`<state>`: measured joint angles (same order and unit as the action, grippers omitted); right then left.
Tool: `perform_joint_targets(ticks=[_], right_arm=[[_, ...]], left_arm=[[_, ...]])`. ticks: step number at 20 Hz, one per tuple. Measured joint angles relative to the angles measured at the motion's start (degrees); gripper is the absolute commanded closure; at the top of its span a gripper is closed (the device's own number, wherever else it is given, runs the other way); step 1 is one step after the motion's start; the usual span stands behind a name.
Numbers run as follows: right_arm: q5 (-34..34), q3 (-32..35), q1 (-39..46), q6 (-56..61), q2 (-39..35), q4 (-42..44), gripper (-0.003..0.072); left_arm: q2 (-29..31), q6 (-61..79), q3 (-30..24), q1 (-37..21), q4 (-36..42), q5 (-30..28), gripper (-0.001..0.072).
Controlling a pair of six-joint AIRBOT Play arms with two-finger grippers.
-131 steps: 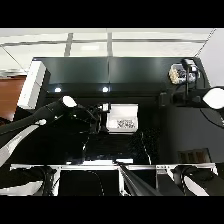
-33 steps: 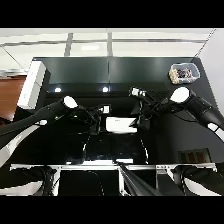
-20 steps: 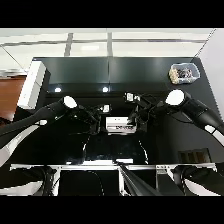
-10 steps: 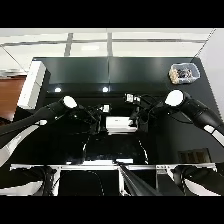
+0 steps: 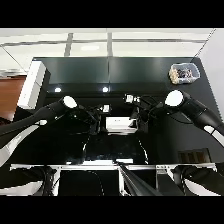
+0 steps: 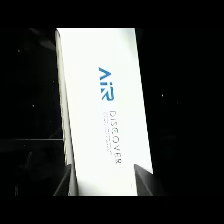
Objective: Fold the box and place the chain.
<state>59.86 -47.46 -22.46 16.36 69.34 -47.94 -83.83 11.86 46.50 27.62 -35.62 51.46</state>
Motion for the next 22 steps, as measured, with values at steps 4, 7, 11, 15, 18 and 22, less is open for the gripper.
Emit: perform_joint_targets(ticks=[4,7,11,15,18,22], right_arm=[[-0.46,0.59,-0.02,0.63,0.0,0.39,0.0212],[-0.61,0.72,-0.24,1.03,0.02,0.37,0.0363],[-0.61,0.79,-0.44,1.14,0.07,0.5,0.0378],[0.22,0.7,-0.48,1.25,0.07,0.48,0.0241],[0.74,0.52,-0.48,1.46,-0.24,0.24,0.024],[1.11,0.42,-0.5,1.49,-1.81,0.39,0.024]], left_arm=[[0.0,0.0,0.0,0.0,0.0,-0.11,0.0264],[0.0,0.0,0.0,0.0,-0.02,-0.22,0.0264],[-0.02,0.0,0.0,0.02,-0.09,-0.28,0.0264],[0.0,-0.02,-0.02,0.02,-0.02,-0.2,0.0264],[0.0,-0.11,0.0,0.02,0.07,-0.04,0.0264],[0.0,-0.2,0.0,0.02,0.28,-0.48,0.0264]])
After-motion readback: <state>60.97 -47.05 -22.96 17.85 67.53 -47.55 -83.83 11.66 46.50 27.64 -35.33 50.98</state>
